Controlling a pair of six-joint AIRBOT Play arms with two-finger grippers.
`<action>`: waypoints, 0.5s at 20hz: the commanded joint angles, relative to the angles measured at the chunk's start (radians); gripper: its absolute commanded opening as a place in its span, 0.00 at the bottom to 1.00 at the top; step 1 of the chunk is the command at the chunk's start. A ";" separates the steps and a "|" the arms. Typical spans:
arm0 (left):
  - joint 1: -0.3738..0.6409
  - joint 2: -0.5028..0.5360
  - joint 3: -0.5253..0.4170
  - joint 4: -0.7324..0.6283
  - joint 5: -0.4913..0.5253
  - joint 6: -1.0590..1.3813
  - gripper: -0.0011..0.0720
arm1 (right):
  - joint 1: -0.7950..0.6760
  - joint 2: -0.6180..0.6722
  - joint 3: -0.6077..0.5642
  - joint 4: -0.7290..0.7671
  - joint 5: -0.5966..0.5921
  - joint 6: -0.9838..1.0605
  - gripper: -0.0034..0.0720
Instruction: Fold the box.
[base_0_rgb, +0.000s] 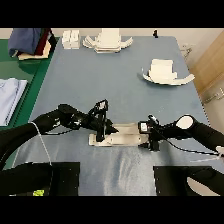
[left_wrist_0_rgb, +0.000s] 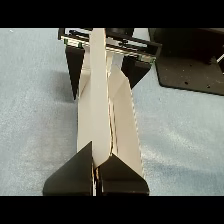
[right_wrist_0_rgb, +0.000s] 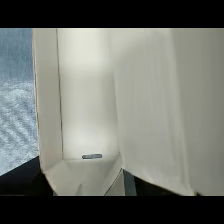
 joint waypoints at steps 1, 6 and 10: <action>0.000 0.000 0.000 0.000 0.000 0.000 0.03 | 0.001 -0.004 0.000 0.002 -0.009 -0.011 0.89; 0.000 0.000 0.000 0.000 0.000 0.000 0.03 | 0.001 -0.018 -0.001 0.001 -0.012 -0.013 0.80; 0.000 0.000 0.000 0.000 0.000 0.000 0.03 | 0.001 -0.031 0.000 0.005 -0.012 -0.013 0.79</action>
